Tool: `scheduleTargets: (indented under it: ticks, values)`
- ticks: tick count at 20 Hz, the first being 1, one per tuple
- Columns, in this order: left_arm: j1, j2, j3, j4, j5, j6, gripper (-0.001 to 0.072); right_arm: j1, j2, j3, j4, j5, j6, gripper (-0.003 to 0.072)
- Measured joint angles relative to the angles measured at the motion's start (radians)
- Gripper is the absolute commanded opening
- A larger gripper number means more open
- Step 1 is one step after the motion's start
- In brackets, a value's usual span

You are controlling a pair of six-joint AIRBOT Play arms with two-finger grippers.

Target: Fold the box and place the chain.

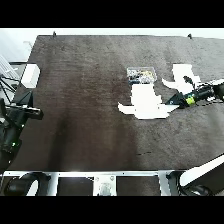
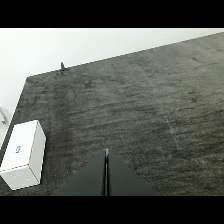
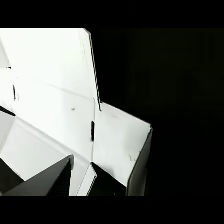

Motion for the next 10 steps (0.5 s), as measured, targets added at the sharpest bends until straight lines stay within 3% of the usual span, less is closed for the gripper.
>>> scheduleTargets:
  ticks: [2,4,10]
  values:
    - [0.0,0.0,0.0,0.0,0.0,0.0,0.0021,0.008,-0.014,-0.016,0.011,0.0,-0.011,0.0309]
    - [0.0,0.0,0.0,0.0,0.0,0.0,0.0021,0.01,-0.022,-0.03,0.024,0.0,-0.029,0.0011]
    - [0.0,0.0,0.0,0.0,0.0,0.0,0.0021,0.028,0.0,-0.104,0.17,0.028,-0.087,0.0003]
